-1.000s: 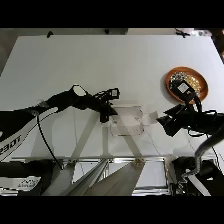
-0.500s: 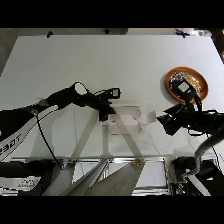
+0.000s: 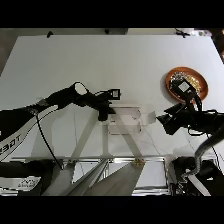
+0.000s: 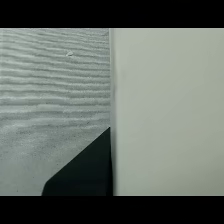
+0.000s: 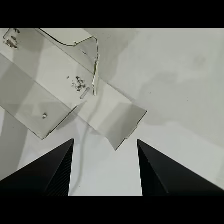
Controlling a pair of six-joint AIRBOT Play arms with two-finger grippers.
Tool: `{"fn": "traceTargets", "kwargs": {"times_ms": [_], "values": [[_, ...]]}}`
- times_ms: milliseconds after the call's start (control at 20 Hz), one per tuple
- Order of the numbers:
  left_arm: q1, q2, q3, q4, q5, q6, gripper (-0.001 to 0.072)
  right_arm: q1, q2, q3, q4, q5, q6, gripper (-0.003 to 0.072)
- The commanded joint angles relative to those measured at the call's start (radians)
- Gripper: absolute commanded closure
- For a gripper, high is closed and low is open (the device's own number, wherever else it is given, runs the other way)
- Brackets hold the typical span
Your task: Fold the box and place the chain.
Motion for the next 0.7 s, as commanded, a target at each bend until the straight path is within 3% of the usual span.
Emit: {"fn": "traceTargets", "kwargs": {"times_ms": [0, 250, 350, 450, 550, 650], "values": [[0.0, 0.0, 0.001, 0.001, 0.001, 0.003, 0.0703, 0.001, 0.001, 0.0, 0.0, 0.001, 0.0, 0.0252], [0.0, 0.0, 0.001, 0.002, -0.006, -0.005, 0.0697, 0.001, 0.0, 0.0, 0.013, 0.04, -0.06, 0.0262], [0.0, 0.0, 0.001, 0.001, -0.006, -0.005, 0.0698, 0.001, -0.006, 0.0, 0.018, 0.123, -0.19, 0.0383], [0.0, 0.0, 0.001, 0.001, -0.007, -0.005, 0.0698, 0.001, -0.023, 0.0, 0.018, 0.214, -0.37, 0.067], [0.0, 0.0, 0.001, 0.001, -0.007, -0.005, 0.0698, 0.002, -0.045, -0.001, 0.032, 0.232, -0.451, 0.0674], [0.0, 0.0, 0.001, 0.001, -0.007, -0.005, 0.0698, 0.048, -0.06, -0.026, 0.045, 0.153, -0.452, 0.0674]]}}
